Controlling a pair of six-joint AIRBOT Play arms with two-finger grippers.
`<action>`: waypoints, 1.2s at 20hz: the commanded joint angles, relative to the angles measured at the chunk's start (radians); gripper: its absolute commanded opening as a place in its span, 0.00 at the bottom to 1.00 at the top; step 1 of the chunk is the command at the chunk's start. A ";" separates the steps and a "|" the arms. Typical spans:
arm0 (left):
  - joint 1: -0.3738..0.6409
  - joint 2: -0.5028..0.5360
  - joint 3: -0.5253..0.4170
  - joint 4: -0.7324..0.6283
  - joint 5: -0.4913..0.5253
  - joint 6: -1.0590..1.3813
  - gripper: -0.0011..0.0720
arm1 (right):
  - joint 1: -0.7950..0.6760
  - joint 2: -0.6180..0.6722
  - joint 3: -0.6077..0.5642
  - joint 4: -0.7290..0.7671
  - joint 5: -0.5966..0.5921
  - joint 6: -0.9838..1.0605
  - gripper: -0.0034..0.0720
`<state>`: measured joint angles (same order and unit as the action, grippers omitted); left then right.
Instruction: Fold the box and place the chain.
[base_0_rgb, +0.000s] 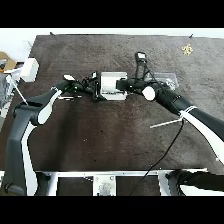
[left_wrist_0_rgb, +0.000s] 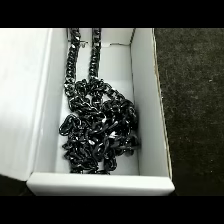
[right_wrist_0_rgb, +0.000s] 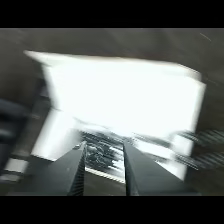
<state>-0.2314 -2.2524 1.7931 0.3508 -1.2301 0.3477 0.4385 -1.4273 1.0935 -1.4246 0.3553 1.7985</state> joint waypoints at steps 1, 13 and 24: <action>0.000 0.000 0.000 0.000 0.000 0.000 0.39 | -0.150 -0.003 -0.043 -0.046 0.137 0.034 0.40; 0.000 0.000 0.000 0.000 0.000 0.000 0.39 | -0.336 -0.199 -0.047 0.176 -0.163 0.114 0.39; 0.000 0.000 0.000 0.000 0.000 0.000 0.39 | -0.308 -0.227 -0.018 0.214 -0.177 0.114 0.05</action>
<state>-0.2314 -2.2524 1.7931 0.3508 -1.2301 0.3481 0.1257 -1.6592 1.0737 -1.2263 0.1780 1.9121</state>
